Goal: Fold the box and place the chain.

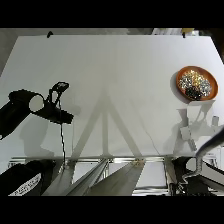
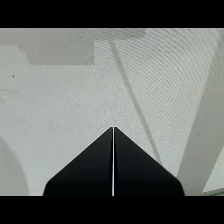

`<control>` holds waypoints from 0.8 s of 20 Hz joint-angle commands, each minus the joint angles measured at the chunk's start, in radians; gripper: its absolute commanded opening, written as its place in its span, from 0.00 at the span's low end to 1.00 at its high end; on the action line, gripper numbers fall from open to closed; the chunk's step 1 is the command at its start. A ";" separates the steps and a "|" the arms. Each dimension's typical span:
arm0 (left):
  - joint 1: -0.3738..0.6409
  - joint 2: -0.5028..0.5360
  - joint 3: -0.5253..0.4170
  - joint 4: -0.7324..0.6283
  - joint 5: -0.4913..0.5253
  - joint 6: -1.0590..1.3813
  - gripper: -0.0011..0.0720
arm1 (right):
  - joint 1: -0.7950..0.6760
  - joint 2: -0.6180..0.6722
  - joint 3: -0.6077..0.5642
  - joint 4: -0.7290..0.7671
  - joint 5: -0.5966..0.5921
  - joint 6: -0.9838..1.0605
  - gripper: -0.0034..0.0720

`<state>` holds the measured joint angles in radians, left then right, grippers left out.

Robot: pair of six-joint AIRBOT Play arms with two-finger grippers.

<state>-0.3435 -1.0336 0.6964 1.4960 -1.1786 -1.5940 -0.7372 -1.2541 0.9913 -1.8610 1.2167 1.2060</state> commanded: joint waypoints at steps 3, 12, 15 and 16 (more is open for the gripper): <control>0.001 0.000 0.000 0.001 0.000 0.000 0.03 | -0.013 -0.133 0.003 -0.027 0.009 -0.014 0.55; 0.001 0.000 0.000 0.000 0.000 0.000 0.03 | 0.020 -0.196 0.003 -0.073 0.181 0.039 0.06; 0.001 0.000 0.000 0.000 0.000 0.000 0.03 | 0.131 -0.130 0.003 0.028 0.236 0.010 0.06; 0.001 0.000 0.000 0.000 0.000 0.000 0.03 | 0.180 -0.094 0.003 0.096 0.240 -0.006 0.06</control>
